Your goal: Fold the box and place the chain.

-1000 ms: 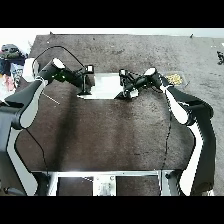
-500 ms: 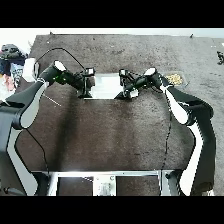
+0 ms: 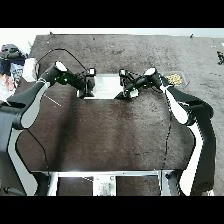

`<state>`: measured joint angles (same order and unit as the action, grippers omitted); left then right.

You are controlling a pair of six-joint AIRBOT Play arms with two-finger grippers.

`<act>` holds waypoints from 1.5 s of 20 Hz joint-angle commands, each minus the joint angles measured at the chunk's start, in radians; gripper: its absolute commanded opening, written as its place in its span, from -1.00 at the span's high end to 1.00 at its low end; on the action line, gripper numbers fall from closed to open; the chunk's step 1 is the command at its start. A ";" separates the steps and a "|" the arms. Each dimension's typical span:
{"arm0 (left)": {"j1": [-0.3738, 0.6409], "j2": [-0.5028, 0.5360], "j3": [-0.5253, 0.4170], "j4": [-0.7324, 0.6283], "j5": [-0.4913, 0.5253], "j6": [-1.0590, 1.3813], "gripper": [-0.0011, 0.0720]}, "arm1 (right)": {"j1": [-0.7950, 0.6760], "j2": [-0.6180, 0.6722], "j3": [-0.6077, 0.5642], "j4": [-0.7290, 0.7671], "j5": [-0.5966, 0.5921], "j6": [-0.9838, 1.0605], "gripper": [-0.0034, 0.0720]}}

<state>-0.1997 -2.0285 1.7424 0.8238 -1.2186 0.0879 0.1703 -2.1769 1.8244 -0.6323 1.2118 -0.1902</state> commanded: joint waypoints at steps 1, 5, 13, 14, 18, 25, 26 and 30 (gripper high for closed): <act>-0.018 0.000 0.000 0.015 0.007 0.000 -0.14 | 0.000 -0.001 0.000 0.000 0.000 0.000 -0.44; -0.017 0.001 0.000 0.041 0.013 -0.002 -0.14 | 0.000 -0.001 0.000 0.000 0.000 0.000 -0.44; -0.017 0.001 0.000 0.063 0.031 -0.009 0.09 | 0.000 -0.001 0.000 0.000 0.000 0.000 -0.44; -0.017 0.001 0.000 0.063 0.030 -0.008 0.40 | 0.000 -0.001 0.000 0.000 0.000 0.000 -0.44; -0.017 0.001 0.000 0.029 0.030 -0.008 0.43 | 0.000 -0.001 0.000 0.000 0.000 0.000 -0.44; -0.018 0.000 0.000 -0.089 0.024 0.019 0.65 | 0.000 -0.001 0.000 0.000 0.000 0.000 -0.44; -0.018 0.000 0.000 -0.089 0.026 0.019 0.65 | 0.000 -0.001 0.000 0.000 0.000 0.000 -0.44; -0.018 -0.004 0.000 -0.100 0.024 0.029 0.30 | 0.000 -0.001 0.000 0.000 0.000 0.000 -0.44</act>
